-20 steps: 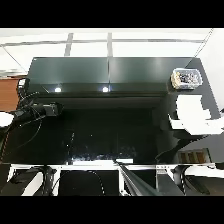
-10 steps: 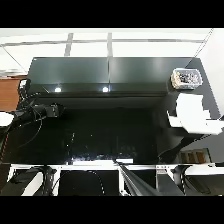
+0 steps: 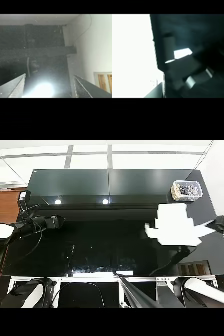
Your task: Fold the box and place the chain.
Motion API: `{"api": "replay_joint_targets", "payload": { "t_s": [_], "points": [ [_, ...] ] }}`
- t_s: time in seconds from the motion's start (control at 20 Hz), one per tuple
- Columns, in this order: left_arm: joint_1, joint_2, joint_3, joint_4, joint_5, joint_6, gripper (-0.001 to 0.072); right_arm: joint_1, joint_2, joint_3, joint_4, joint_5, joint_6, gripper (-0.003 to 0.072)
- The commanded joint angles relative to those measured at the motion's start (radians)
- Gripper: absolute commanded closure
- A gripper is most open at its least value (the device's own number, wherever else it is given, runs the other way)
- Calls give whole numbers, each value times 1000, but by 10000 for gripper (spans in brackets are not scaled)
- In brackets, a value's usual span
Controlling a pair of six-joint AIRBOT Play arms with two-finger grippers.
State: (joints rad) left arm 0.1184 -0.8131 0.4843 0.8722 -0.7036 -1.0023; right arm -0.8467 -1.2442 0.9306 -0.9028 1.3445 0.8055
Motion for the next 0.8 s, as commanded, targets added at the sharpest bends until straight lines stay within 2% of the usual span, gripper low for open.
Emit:
{"api": "replay_joint_targets", "payload": {
  "t_s": [0.0,0.15,0.3,0.4,0.55,0.6,0.75],
  "points": [
    [-1,-2,0,-2,-29,0,13,103,234,-278,361,-104,-112,673],
    [-16,-6,0,-26,-51,3,13,330,350,-441,436,-221,-122,674],
    [-62,-62,2,-119,-77,4,13,627,386,-559,542,-448,-141,673],
    [-95,-155,24,-229,-145,31,13,830,386,-586,546,-624,-141,673],
    [-104,-361,123,-519,-348,231,13,1059,386,-586,537,-806,-121,673],
    [-111,-425,164,-529,-377,240,13,1099,386,-586,536,-839,-96,673],
    [-191,-585,279,-412,-414,232,13,1144,386,-586,536,-854,-68,673]
  ]
}}
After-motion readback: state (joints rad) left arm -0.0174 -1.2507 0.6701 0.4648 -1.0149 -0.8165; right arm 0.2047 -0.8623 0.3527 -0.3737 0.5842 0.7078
